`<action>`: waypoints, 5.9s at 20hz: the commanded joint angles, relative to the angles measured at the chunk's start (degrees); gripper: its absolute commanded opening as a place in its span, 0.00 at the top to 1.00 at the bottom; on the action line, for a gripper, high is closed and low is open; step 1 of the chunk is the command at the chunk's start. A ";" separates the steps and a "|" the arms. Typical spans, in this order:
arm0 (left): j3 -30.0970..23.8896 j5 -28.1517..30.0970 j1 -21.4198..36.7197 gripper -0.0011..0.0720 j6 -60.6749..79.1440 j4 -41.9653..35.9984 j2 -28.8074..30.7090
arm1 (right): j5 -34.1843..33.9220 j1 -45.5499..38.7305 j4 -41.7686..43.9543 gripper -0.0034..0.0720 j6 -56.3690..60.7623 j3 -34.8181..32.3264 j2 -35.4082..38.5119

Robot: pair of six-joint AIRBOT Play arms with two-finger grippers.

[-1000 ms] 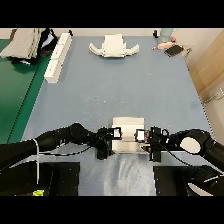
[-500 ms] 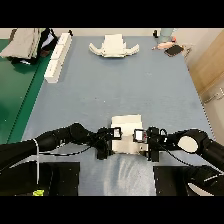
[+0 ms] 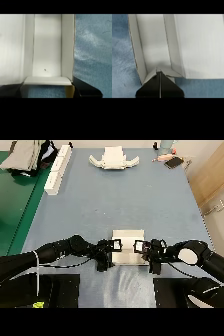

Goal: Fold the box.

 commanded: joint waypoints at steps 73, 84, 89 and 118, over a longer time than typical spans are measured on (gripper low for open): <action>0.00 0.02 -0.02 0.27 0.04 0.02 0.00 | 21.53 17.27 -23.39 0.56 108.83 22.95 -27.80; 0.00 0.02 -0.02 0.27 0.04 0.02 0.00 | 22.12 17.27 -25.64 0.95 109.68 23.04 -28.02; 0.00 0.04 -0.02 0.27 0.04 0.02 0.00 | 22.91 17.27 -24.72 0.44 109.07 23.52 -24.76; 0.00 0.04 -0.02 0.27 0.04 0.02 0.00 | 28.20 -38.34 49.31 0.95 28.65 23.80 -41.59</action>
